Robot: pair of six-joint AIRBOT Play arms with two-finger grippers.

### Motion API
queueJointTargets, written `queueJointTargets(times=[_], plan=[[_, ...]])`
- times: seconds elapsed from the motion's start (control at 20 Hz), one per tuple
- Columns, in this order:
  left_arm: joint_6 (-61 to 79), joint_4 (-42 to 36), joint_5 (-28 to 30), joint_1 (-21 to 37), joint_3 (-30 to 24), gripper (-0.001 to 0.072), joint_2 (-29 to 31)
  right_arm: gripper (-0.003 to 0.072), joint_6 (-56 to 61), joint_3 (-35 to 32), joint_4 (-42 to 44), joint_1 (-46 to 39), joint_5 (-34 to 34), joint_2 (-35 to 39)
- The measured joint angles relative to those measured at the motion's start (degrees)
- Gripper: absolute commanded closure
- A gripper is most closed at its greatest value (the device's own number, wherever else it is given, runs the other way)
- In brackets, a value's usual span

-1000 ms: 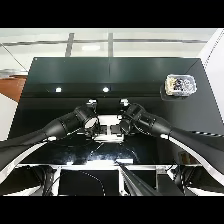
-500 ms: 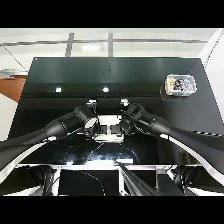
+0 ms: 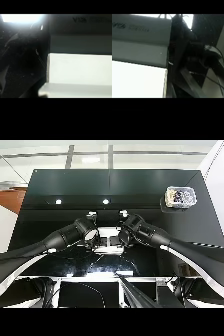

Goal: Fold the box and place the chain.

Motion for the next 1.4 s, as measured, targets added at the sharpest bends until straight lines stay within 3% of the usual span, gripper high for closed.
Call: queueJointTargets(times=[0.05, 0.45, 0.5, 0.55, 1.0, 1.4], plan=[[0.0, 0.0, 0.0, 0.0, 0.0, 0.0678, 0.0, 0.0655, 0.0, 0.0, 0.2, 0.0, 0.2, 0.0], [-0.1, -0.1, 0.0, 0.0, 0.0, 0.0678, 0.0, 0.0651, -0.2, 0.1, 0.8, 0.0, 0.4, 0.0], [-0.1, -0.1, 0.0, 0.0, 0.0, 0.0678, 0.0, 0.0511, -0.2, 0.1, 0.9, 0.0, 0.4, 0.0], [0.2, 0.0, 0.0, 0.0, 0.0, 0.0678, 0.0, 0.0306, -0.7, 0.1, 1.0, 0.0, 0.4, 0.0], [0.1, 0.0, 0.0, 0.0, 0.0, 0.0678, 0.0, 0.0303, -6.2, 0.9, 1.1, -2.2, -5.7, 3.1], [-0.5, 0.0, 0.1, 0.0, 0.0, 0.0678, 0.0, 0.0303, -14.3, 1.3, 4.1, -6.9, -9.9, 15.9]])
